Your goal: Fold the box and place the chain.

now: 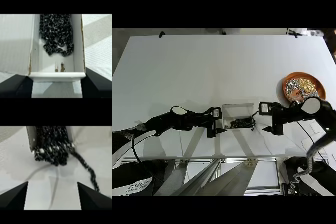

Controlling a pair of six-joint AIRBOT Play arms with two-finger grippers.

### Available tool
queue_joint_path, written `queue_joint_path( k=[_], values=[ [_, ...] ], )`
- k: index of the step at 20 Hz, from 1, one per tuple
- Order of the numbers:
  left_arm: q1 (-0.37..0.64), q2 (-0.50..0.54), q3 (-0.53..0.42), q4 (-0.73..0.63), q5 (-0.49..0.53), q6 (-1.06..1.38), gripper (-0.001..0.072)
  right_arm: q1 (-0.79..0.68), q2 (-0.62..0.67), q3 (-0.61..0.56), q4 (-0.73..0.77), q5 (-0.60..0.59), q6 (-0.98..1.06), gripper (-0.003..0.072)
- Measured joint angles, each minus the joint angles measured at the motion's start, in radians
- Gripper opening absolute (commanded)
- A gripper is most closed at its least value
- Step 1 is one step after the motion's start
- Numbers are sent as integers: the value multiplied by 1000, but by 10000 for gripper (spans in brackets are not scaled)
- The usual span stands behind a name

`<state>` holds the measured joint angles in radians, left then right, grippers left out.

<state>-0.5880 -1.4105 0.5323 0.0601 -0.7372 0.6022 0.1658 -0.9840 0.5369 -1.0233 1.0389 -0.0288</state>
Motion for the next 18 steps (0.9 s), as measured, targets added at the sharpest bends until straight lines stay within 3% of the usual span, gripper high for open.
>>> queue_joint_path(
  k=[6,15,16,18],
  values=[
    [0,0,0,0,0,0,208,24,-139,-39,132,-146,-321,695],
    [0,0,0,0,0,0,208,34,-208,-45,258,-232,-414,644],
    [0,0,0,0,0,0,208,35,-209,-45,266,-233,-416,621],
    [0,0,0,0,0,0,208,40,-211,-45,279,-227,-418,496]
  ],
)
